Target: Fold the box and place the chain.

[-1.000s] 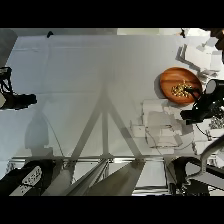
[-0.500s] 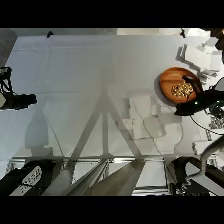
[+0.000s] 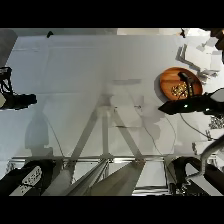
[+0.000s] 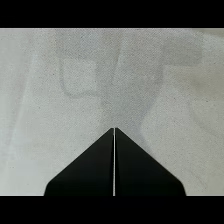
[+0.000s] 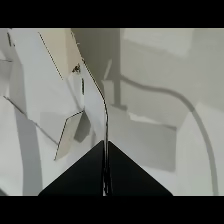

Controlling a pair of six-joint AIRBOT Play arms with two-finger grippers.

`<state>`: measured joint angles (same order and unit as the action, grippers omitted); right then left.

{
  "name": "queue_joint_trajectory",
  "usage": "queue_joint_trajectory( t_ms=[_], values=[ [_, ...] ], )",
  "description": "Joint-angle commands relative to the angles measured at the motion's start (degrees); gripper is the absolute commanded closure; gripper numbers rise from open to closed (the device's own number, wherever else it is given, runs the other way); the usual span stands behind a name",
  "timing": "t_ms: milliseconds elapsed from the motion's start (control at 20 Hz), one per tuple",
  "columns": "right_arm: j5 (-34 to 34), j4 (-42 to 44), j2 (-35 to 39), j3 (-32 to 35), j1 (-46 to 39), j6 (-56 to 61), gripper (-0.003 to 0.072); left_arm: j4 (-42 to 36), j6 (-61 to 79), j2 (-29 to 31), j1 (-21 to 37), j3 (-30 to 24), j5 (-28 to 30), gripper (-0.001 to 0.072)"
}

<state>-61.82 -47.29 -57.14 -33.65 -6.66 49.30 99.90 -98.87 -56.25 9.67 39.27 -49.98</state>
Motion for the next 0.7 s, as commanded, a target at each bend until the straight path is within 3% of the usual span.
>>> queue_joint_trajectory(
  t_ms=[0,300,650],
  values=[
    [12.9,9.0,0.3,6.1,6.2,-5.6,0.0680,0.0,0.0,0.0,0.0,0.0,0.0,0.0701],
    [26.7,13.2,0.3,6.1,15.4,-6.1,0.0679,1.1,1.7,0.0,0.0,0.0,0.7,0.0701],
    [29.1,12.1,-0.1,6.1,16.9,-7.6,0.0679,0.8,1.8,0.0,0.0,0.0,0.5,0.0701]
  ],
)
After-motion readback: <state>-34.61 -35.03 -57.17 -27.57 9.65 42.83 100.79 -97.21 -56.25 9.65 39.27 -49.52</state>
